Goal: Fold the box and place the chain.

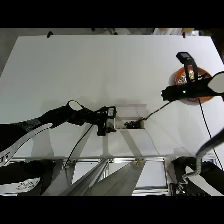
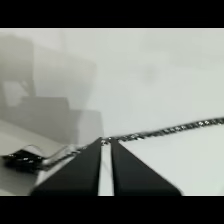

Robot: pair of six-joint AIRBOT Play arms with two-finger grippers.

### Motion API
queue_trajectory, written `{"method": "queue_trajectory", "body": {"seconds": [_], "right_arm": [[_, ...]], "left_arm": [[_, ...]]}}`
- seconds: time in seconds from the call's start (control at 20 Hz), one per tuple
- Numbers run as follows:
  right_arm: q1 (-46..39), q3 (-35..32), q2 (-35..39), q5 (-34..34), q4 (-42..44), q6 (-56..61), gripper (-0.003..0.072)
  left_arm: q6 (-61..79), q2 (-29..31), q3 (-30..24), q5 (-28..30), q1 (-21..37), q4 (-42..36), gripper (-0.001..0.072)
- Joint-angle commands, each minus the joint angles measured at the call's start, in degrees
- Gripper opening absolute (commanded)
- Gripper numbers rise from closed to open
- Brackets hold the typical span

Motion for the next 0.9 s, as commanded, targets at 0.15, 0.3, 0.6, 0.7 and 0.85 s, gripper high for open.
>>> {"method": "queue_trajectory", "body": {"seconds": [0.15, 0.3, 0.6, 0.7, 0.85], "right_arm": [[-1.1, -5.4, -9.4, -3.8, -3.6, 1.0, 0.0303], [-1.1, -6.4, -12.2, -4.5, -3.5, 2.5, 0.0319], [-1.1, -6.4, -15.5, -4.8, -3.6, 2.6, 0.0316], [-1.1, -6.4, -16.8, -5.2, -3.6, 3.6, 0.0315], [-1.1, -6.4, -16.9, -6.6, -3.6, 3.6, 0.0313]], "left_arm": [[0.0, 0.0, 0.0, 0.0, 0.0, 0.0, 0.0331], [0.0, 0.0, 0.0, 0.0, 0.0, 0.0, 0.0331], [0.0, 0.0, 0.0, 0.0, 0.0, 0.0, 0.0331], [0.0, 0.0, 0.0, 0.0, 0.0, 0.0, 0.0331], [0.0, 0.0, 0.0, 0.0, 0.0, 0.0, 0.0331]]}}
